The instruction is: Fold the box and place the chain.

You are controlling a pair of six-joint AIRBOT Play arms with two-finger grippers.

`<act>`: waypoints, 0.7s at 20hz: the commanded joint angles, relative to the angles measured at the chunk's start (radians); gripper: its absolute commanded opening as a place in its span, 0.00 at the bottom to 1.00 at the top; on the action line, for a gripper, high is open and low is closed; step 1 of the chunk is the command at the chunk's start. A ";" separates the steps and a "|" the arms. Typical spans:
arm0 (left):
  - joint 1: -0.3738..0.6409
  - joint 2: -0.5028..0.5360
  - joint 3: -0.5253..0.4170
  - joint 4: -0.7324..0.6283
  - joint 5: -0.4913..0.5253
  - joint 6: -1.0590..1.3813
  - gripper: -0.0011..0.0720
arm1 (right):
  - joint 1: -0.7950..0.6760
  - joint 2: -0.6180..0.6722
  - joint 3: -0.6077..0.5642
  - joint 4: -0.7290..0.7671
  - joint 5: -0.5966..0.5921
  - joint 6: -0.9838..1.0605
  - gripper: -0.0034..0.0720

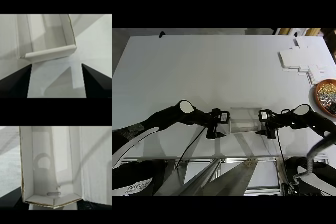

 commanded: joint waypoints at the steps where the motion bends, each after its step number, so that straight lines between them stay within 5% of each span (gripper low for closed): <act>1: -0.030 -0.019 -0.001 -0.048 0.047 0.013 0.96 | 0.000 0.001 0.001 0.000 0.000 0.000 0.57; 14: -0.047 -0.038 -0.001 -0.116 0.102 0.010 0.97 | 0.000 0.001 0.001 0.000 0.000 0.000 0.57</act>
